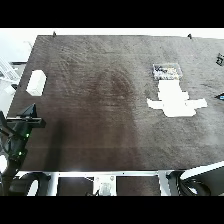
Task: Fold the box and place the chain.
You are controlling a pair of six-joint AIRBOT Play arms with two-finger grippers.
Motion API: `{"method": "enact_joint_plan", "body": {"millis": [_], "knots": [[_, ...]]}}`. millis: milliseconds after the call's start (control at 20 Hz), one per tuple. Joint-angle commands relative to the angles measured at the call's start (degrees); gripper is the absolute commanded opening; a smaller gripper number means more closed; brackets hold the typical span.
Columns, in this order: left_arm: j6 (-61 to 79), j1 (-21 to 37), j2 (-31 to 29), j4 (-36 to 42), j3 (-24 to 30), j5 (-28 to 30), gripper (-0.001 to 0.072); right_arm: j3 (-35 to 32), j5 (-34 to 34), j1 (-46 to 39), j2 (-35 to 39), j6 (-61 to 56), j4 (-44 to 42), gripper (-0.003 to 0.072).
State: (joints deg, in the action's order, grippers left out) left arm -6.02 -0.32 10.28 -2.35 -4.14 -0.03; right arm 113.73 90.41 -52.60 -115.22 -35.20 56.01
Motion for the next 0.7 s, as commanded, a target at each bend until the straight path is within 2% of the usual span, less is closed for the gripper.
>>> {"method": "enact_joint_plan", "body": {"millis": [0,650], "knots": [[0.0,0.0,0.0,0.0,0.0,0.0,0.0021,2.8,1.4,0.1,-5.1,2.3,0.4,0.052],[0.0,0.0,0.0,0.0,0.0,0.0,0.0022,2.9,-3.0,2.1,-9.3,5.7,-0.5,0.0517]]}}
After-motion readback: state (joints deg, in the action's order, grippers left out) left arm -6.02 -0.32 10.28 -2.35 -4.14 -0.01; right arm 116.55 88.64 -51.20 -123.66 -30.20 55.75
